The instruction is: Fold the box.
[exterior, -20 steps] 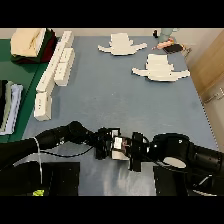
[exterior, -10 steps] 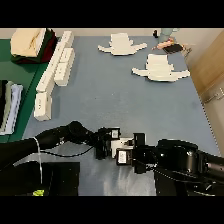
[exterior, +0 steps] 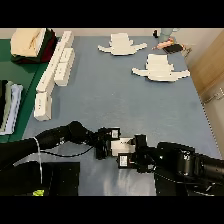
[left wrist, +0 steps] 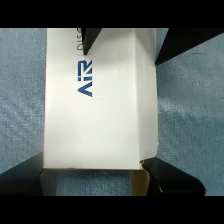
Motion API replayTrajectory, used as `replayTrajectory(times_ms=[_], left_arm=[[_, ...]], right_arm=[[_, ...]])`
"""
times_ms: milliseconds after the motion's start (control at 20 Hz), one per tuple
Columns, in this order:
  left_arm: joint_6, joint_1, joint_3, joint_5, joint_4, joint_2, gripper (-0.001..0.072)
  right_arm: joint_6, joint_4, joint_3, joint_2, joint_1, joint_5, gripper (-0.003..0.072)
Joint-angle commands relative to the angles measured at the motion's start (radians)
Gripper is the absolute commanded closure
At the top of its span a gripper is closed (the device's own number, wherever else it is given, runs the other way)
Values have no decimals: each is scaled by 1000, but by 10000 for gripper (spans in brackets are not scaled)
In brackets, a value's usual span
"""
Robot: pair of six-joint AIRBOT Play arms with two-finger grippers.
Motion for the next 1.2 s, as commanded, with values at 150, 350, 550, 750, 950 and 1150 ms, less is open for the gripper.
replayTrajectory(times_ms=[150,350,550,750,950,1150], left_arm=[[1,1,1,0,1,1,188],[1,1,1,0,1,1,188],[1,1,1,0,1,1,188],[1,1,1,0,0,1,188],[1,1,1,0,0,1,188],[1,1,0,0,1,1,188]], right_arm=[[26,-92,0,-1,0,-23,107],[26,-85,0,57,0,-26,107],[26,-85,-1,99,0,-26,107],[26,-92,-1,99,-1,-34,107],[45,-147,0,99,-1,-37,107],[64,-176,0,99,-1,-37,109]])
